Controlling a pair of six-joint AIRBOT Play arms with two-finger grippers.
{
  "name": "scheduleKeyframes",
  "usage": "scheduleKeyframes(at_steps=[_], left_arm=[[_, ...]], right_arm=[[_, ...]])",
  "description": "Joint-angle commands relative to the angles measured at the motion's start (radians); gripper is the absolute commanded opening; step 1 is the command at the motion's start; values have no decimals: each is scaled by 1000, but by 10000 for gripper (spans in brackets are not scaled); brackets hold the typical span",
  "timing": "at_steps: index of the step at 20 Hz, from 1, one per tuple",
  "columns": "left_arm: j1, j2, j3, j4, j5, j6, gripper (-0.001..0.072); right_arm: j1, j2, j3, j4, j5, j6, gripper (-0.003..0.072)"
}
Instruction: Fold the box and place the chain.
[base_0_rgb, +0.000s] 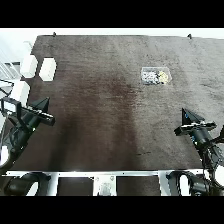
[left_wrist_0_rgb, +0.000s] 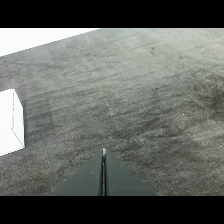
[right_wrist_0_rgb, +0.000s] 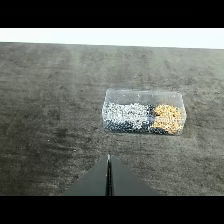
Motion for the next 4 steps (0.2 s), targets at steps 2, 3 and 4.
scheduleKeyframes(at_steps=[2, 3, 4], left_arm=[[0, 1, 0, 0, 0, 0, 20], [0, 1, 0, 0, 0, 0, 20], [0, 1, 0, 0, 0, 0, 20]], right_arm=[[1, 0, 0, 0, 0, 0, 9], [1, 0, 0, 0, 0, 0, 9], [1, 0, 0, 0, 0, 0, 9]])
